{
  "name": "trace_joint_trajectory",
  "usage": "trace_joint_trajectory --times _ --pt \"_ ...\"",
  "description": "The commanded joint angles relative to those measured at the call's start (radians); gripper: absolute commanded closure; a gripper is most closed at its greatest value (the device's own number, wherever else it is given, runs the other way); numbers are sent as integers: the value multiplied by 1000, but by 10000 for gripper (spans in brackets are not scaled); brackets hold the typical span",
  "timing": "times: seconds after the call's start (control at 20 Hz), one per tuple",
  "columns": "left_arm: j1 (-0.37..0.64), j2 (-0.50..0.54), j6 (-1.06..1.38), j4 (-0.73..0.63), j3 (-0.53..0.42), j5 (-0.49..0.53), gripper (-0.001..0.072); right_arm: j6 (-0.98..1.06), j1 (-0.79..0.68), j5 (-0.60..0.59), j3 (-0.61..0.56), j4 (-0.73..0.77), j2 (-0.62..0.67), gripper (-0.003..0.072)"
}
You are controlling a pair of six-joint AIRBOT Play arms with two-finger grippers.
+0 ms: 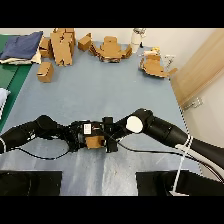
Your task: Fold the box.
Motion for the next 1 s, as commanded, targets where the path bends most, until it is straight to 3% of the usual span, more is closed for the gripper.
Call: trace_joint_trajectory --times 0.0,0.2,0.4,0.5,0.65,0.7,0.75,0.9,0.95 --pt "0 0 0 2 0 37 456 103 72 -51 0 -133 7 301" --pt "0 0 0 2 0 37 456 240 146 -83 0 -329 1 338" --pt "0 0 0 2 0 36 456 270 158 -85 0 -367 -1 341" --pt "0 0 0 2 0 36 456 270 159 -84 1 -367 -1 404" --pt "0 0 0 2 0 36 456 270 170 -83 1 -371 0 421" --pt "0 0 0 2 0 36 456 270 175 -81 1 -371 0 510" --pt "0 0 0 2 0 37 456 269 180 -76 1 -375 2 546" --pt "0 0 0 2 0 36 456 270 180 -73 4 -379 8 549" --pt "0 0 0 2 0 37 456 270 180 -73 4 -382 14 587"
